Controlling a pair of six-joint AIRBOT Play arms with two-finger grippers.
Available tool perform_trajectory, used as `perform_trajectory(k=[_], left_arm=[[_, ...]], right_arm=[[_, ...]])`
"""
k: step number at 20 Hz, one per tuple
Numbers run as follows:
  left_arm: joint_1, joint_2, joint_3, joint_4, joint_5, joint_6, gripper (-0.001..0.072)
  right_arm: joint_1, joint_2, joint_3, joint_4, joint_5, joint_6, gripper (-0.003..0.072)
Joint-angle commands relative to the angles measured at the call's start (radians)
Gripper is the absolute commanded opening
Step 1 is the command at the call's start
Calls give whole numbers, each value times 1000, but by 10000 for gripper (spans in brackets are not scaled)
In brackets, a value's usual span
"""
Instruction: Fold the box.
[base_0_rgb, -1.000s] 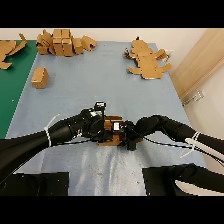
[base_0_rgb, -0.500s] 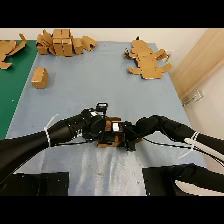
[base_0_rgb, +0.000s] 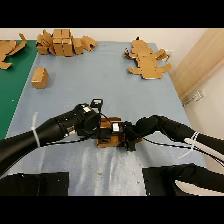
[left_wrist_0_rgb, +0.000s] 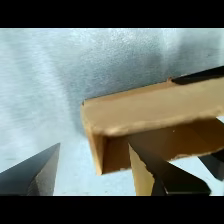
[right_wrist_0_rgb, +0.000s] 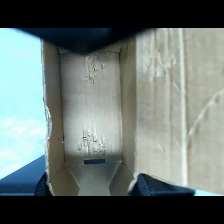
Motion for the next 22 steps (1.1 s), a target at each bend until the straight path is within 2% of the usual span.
perform_trajectory(k=[1,7,8,10,11,14,16,20,22], left_arm=[[35,58,1,8,-49,16,653],[64,108,1,11,-74,41,652],[64,107,1,11,-74,40,593],[64,108,1,15,-75,46,134],[64,108,1,22,-78,65,11],[96,107,-14,38,-107,209,10],[205,107,-53,-71,-106,438,9],[522,81,-126,-443,-87,1366,10],[628,30,-126,-571,-3,1680,10]], right_arm=[[0,1,0,0,0,1,518],[0,1,0,0,0,0,519],[0,1,0,0,0,0,518],[0,1,0,0,0,0,518],[0,1,0,0,0,0,518],[0,1,0,0,0,0,519],[0,1,0,0,0,0,518],[0,1,0,0,0,0,519],[0,1,0,0,0,0,518]])
